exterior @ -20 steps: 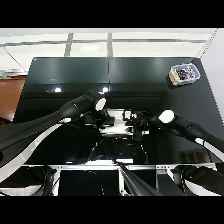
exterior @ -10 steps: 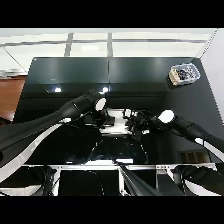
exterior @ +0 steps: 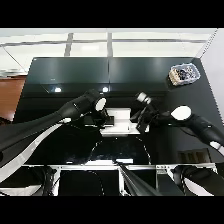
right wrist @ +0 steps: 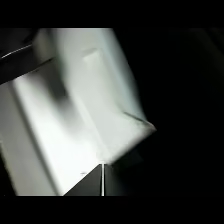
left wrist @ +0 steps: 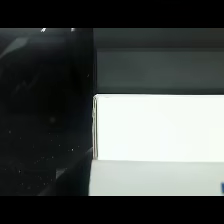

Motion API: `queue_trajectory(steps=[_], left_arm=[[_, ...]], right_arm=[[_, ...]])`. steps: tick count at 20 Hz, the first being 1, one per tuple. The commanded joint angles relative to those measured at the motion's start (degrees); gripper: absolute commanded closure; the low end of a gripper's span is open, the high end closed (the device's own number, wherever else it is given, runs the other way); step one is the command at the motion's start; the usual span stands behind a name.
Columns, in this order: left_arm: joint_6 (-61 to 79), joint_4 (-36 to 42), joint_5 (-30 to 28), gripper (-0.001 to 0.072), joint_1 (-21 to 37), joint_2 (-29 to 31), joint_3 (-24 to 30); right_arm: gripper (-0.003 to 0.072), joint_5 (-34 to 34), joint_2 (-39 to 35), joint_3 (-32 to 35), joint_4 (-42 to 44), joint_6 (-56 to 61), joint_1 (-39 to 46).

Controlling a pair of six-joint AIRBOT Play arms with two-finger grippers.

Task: Fold the box and place the chain.

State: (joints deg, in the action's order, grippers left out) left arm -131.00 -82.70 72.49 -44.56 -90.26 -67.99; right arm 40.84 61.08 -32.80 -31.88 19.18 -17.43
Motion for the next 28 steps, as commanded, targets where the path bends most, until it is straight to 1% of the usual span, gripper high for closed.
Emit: queue_trajectory(steps=[1,2,4,6,8,9,10,12,14,17,19,20,21,22,24,26,27,28], left_arm=[[-2.27,-0.61,1.36,0.0684,-0.02,0.00,-0.04],[-2.23,-0.63,1.40,0.0684,-0.02,0.00,-0.04],[-1.84,-0.61,1.22,0.0683,-0.02,0.00,-0.02],[-1.64,-0.68,1.25,0.0683,-0.02,0.00,-0.02],[-0.04,-0.63,1.25,0.0683,-0.02,0.00,-0.02],[0.61,-0.63,1.25,0.0683,-0.02,-0.02,-0.02],[0.61,-0.63,1.27,0.0683,-0.02,0.00,-0.02],[0.61,-0.63,1.22,0.0683,-0.02,-0.02,-0.02],[0.61,-0.61,1.20,0.0683,-0.02,0.00,-0.02],[0.61,-0.61,1.18,0.0683,-0.02,0.00,-0.02],[0.61,-0.61,1.20,0.0682,-0.02,0.00,-0.02],[0.61,-0.61,1.22,0.0682,-0.02,0.00,-0.02],[0.61,-0.61,1.22,0.0682,-0.02,0.00,-0.02],[0.61,-0.61,1.20,0.0683,-0.02,0.00,-0.02],[0.61,-0.61,1.22,0.0682,-0.02,0.00,-0.02],[0.61,-0.61,1.22,0.0683,-0.02,0.00,-0.02],[0.61,-0.59,1.22,0.0682,-0.02,0.00,-0.02],[0.61,-0.61,1.22,0.0683,-0.02,0.00,-0.02]], right_arm=[[0.0669,5.57,-3.80,-0.04,-0.15,16.24,11.43],[0.0668,7.76,-3.72,0.00,-1.57,20.85,16.11],[0.0669,9.46,-3.52,0.04,-8.74,30.88,24.02],[0.0669,11.78,-1.62,0.39,-14.34,38.64,29.49],[0.0669,20.63,4.13,0.44,-11.65,39.93,31.61],[0.0669,25.73,8.17,0.44,-8.87,38.47,31.28],[0.0669,28.26,11.67,0.46,-7.02,37.33,30.25],[0.0669,27.47,16.90,0.44,-3.91,37.18,26.38],[0.0669,25.14,19.34,0.42,0.22,36.28,21.62],[0.0668,23.30,19.71,-0.22,4.55,33.88,15.10],[0.0667,24.76,19.71,-2.10,4.63,32.87,13.16],[0.0600,26.64,19.69,-3.65,4.66,31.87,13.14],[0.0297,28.65,19.69,-5.16,4.63,31.82,13.16],[0.0071,30.97,19.69,-6.71,4.66,31.67,13.14],[0.0081,34.40,19.69,-9.40,4.68,31.56,12.68],[0.0081,34.01,19.69,-10.03,4.66,31.63,10.86],[0.0118,33.03,19.69,-10.05,4.61,32.02,9.53],[0.0197,32.06,19.69,-10.05,4.63,32.44,8.31]])
